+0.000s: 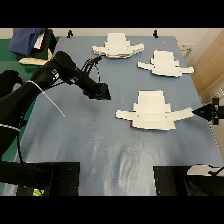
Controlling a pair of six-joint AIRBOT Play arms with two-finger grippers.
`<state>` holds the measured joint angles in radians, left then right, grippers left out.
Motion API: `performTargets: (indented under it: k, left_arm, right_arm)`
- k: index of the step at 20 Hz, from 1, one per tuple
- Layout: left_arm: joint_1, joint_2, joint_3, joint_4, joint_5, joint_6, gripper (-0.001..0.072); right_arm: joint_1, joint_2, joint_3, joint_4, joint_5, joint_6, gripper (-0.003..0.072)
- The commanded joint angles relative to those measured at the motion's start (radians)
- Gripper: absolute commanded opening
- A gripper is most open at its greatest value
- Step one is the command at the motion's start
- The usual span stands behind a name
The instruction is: Fold the box.
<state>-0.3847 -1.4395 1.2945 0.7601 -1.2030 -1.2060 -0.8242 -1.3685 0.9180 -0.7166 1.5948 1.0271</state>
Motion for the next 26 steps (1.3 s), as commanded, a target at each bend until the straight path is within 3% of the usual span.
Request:
performTargets:
  k: [1,4,6,10,12,14,15,19,20,21,22,26]
  left_arm:
    - [0.000,0.001,0.001,-0.007,0.005,0.024,0.0017]
    - [-0.001,0.025,0.000,-0.014,0.018,0.048,0.0014]
    - [-0.001,0.098,-0.020,0.003,0.046,0.065,0.0013]
    - [0.000,0.270,-0.164,0.010,0.074,0.064,0.0014]
    - [0.000,0.313,-0.244,0.010,0.085,0.064,0.0016]
    - [0.000,0.314,-0.270,0.010,0.088,0.063,0.0017]
    - [0.000,0.310,-0.269,0.005,0.093,0.064,0.0017]
    - [0.000,0.311,-0.269,-0.003,0.109,0.064,0.0021]
    - [0.000,0.311,-0.269,-0.003,0.109,0.064,0.0193]
    - [0.000,0.311,-0.269,-0.003,0.108,0.059,0.0528]
    - [0.000,0.311,-0.269,-0.004,0.109,0.035,0.0586]
    - [0.000,0.311,-0.269,-0.004,0.119,0.035,0.0584]
  right_arm:
    - [0.172,0.079,-0.069,0.060,-0.121,-0.002,0.0002]
    - [0.328,0.162,-0.147,0.058,-0.239,0.035,0.0002]
    - [0.403,0.205,-0.192,0.046,-0.275,0.064,0.0002]
    - [0.517,0.253,-0.260,-0.112,-0.402,0.166,0.0002]
    - [0.540,0.246,-0.272,-0.121,-0.452,0.188,0.0005]
    - [0.539,0.240,-0.270,-0.107,-0.500,0.198,0.0254]
    - [0.537,0.235,-0.269,-0.108,-0.513,0.208,0.0309]
    - [0.537,0.160,-0.269,-0.125,-0.535,0.208,0.0309]
    - [0.537,0.137,-0.269,-0.124,-0.542,0.208,0.0309]
    - [0.537,0.111,-0.269,-0.110,-0.538,0.206,0.0308]
    - [0.538,0.083,-0.269,-0.074,-0.512,0.182,0.0305]
    - [0.539,0.023,-0.269,0.117,-0.399,0.012,0.0304]
